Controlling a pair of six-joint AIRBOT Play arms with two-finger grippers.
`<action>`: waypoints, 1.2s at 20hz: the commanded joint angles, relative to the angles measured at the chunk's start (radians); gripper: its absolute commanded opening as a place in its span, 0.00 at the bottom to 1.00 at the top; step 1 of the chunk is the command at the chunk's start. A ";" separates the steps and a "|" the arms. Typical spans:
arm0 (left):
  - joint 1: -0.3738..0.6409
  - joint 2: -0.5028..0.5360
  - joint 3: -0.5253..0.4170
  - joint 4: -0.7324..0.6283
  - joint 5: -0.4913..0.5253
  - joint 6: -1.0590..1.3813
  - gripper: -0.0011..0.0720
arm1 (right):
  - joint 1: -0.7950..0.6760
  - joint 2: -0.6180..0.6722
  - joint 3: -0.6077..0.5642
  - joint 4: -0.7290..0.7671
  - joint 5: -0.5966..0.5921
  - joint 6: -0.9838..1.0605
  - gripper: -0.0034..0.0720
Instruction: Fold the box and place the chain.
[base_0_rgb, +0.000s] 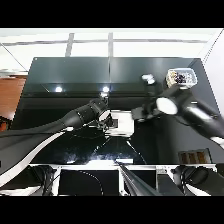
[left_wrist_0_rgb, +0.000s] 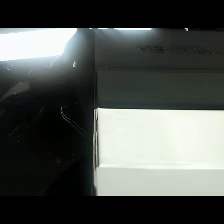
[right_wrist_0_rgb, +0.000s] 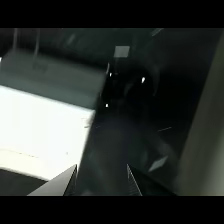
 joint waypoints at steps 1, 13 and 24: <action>0.000 -0.001 0.001 0.000 0.000 0.000 0.05 | -0.087 0.154 0.000 -0.234 0.063 -0.028 0.55; 0.000 -0.001 0.001 0.000 0.001 0.000 0.05 | -0.723 -0.124 0.040 -0.109 -0.490 -0.163 0.99; 0.000 -0.001 0.001 0.000 -0.003 0.000 0.05 | -0.822 -0.708 0.694 0.257 -0.139 0.105 0.76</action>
